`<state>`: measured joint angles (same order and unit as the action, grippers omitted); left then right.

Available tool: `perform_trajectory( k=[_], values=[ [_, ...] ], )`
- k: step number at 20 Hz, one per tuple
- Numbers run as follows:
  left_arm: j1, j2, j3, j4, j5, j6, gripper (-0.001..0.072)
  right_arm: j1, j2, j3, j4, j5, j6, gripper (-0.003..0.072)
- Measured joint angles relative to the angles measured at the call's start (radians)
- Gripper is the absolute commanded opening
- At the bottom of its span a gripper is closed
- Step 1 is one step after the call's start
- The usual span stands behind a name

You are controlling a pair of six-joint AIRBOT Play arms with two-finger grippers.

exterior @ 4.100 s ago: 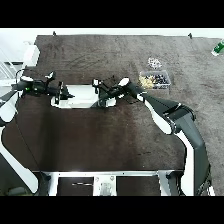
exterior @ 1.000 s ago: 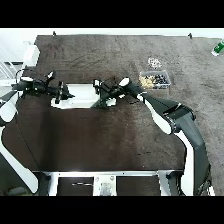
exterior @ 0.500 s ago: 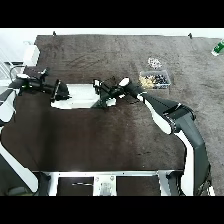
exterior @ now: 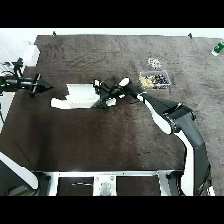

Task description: Fold the box and place the chain.

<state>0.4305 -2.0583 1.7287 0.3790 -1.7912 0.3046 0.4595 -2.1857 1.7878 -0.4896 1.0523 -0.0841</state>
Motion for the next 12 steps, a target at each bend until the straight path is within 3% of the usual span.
perform_trajectory(
  k=[6,12],
  values=[
    [0.018,0.117,-0.058,-0.04,-0.004,-0.077,0.0013,0.0,0.0,0.0,0.0,0.0,0.0,0.0586],
    [-0.013,0.402,-0.378,-0.044,0.272,-0.019,0.0015,0.0,0.0,0.0,0.0,0.0,0.0,0.0586]
  ],
)
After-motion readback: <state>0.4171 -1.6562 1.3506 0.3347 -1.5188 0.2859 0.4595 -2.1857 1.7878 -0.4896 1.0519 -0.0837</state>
